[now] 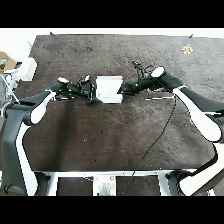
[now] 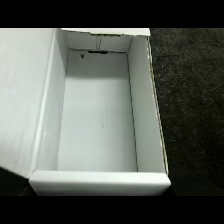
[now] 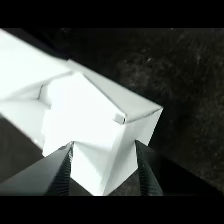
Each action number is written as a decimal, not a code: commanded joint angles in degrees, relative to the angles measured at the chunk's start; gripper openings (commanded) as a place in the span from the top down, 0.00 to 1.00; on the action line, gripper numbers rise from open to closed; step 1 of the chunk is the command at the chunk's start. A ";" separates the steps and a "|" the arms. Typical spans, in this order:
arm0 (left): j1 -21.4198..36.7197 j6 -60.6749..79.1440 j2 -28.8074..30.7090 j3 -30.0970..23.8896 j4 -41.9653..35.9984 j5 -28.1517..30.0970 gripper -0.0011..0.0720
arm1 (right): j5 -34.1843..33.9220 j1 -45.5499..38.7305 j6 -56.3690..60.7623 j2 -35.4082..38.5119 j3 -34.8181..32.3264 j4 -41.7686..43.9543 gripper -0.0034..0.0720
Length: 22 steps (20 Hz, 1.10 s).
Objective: Fold the box and place the chain.
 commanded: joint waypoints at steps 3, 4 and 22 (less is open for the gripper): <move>0.00 0.02 -0.02 0.02 0.00 0.02 0.51 | -2.01 3.96 12.24 -0.07 2.38 -14.19 0.35; 0.00 0.02 -0.02 0.02 0.00 0.02 0.51 | -2.01 4.55 15.32 -0.07 2.97 -17.73 0.35; 0.00 0.02 -0.02 0.02 0.00 0.02 0.51 | 19.15 13.49 46.18 -12.20 24.06 -44.24 0.54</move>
